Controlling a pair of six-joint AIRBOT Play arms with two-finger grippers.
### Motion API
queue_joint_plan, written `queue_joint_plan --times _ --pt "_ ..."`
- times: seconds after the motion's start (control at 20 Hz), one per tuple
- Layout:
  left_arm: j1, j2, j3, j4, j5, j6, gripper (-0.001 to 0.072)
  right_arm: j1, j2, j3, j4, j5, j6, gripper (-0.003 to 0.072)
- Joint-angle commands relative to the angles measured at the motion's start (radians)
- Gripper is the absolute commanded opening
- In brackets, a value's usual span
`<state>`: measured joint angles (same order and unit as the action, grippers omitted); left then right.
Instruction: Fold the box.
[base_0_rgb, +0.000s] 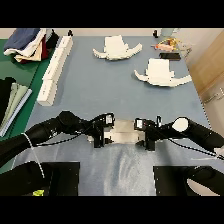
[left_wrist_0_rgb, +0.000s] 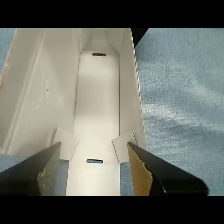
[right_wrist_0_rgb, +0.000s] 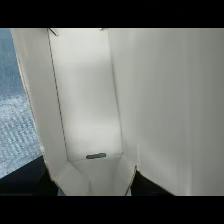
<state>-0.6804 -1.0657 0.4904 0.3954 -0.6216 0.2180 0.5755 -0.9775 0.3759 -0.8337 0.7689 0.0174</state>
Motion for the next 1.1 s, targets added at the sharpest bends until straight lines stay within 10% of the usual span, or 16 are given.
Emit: queue_joint_plan --times 0.0,0.05,0.1,0.15,0.65,1.05 --pt "0.000 0.000 0.000 0.013 0.001 -0.011 0.0651 0.000 0.000 0.001 0.000 0.000 0.000 0.0518" --pt "0.001 0.002 0.001 0.034 0.001 -0.064 0.0465 0.000 0.000 0.001 0.000 0.000 0.000 0.0518" --pt "0.003 0.014 0.001 0.088 0.001 -0.148 0.0123 0.000 0.000 0.001 0.000 0.000 0.000 0.0518" --pt "0.003 0.036 0.001 0.180 0.002 -0.241 0.0014 0.000 0.000 0.001 0.000 0.000 0.000 0.0518" --pt "0.129 0.453 0.008 0.980 -0.303 -1.739 0.0014 0.000 0.000 0.001 0.000 0.000 0.000 0.0518" --pt "0.351 0.270 -0.044 0.599 -0.357 -1.637 0.0013 0.000 0.000 0.001 0.000 0.000 0.000 0.0518"
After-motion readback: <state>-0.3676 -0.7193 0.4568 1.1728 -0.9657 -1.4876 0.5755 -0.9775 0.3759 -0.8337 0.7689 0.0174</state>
